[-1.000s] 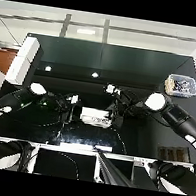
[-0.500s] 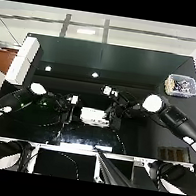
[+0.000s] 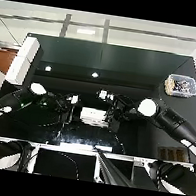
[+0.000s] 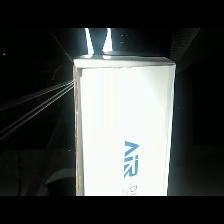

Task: Fold the box and place the chain.

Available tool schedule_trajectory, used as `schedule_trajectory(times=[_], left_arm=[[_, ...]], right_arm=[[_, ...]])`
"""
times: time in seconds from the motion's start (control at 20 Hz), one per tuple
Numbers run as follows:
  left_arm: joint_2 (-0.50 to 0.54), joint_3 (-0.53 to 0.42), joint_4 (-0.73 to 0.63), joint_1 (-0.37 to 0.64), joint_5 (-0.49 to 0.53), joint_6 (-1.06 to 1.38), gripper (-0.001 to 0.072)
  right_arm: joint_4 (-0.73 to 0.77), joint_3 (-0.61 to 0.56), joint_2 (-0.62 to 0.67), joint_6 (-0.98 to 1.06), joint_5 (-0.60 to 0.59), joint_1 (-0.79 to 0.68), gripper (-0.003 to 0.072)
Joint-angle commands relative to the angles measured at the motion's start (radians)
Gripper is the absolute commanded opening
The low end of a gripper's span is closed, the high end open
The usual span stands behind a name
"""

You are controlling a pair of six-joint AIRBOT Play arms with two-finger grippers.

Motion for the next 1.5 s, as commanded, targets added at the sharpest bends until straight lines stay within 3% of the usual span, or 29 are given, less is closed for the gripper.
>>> schedule_trajectory(times=[0.0, 0.4, 0.45, 0.5, 0.9, 1.1, 1.2, 1.25, 1.3, 1.35, 1.45], left_arm=[[-0.001, 0.001, 0.000, 0.000, 0.001, 0.002, 0.0483], [-0.001, 0.001, 0.000, 0.000, 0.001, 0.002, 0.0482], [-0.001, 0.001, 0.000, 0.000, 0.001, 0.002, 0.0483], [-0.001, 0.001, 0.000, 0.000, 0.001, 0.002, 0.0482], [-0.001, 0.001, 0.000, 0.000, 0.001, 0.002, 0.0482], [-0.001, 0.001, 0.000, 0.000, 0.001, 0.002, 0.0482], [-0.001, 0.001, 0.000, 0.000, 0.001, 0.002, 0.0482], [-0.001, 0.001, 0.000, 0.000, 0.001, 0.002, 0.0482], [-0.001, 0.001, 0.000, 0.000, 0.001, 0.002, 0.0482], [-0.001, 0.001, 0.000, 0.000, 0.001, 0.002, 0.0482], [-0.001, 0.001, 0.000, 0.000, 0.001, 0.002, 0.0482]], right_arm=[[-0.011, 0.000, 0.000, 0.015, 0.005, 0.004, 0.0175], [-0.011, 0.000, -0.006, 0.034, 0.017, 0.004, 0.0208], [-0.011, -0.002, -0.011, 0.037, 0.016, 0.004, 0.0296], [-0.011, -0.005, -0.016, 0.039, 0.012, 0.004, 0.0323], [-0.009, -0.005, -0.045, 0.060, -0.002, 0.004, 0.0323], [-0.013, 0.035, 0.002, 0.210, 0.055, -0.003, 0.0322], [-0.011, 0.047, 0.063, 0.363, 0.092, -0.029, 0.0294], [-0.011, 0.047, 0.087, 0.440, 0.124, -0.048, 0.0234], [-0.002, 0.046, 0.098, 0.507, 0.172, -0.075, 0.0009], [0.033, 0.041, 0.096, 0.550, 0.206, -0.096, 0.0025], [0.199, -0.018, 0.093, 0.557, 0.141, -0.117, 0.0025]])
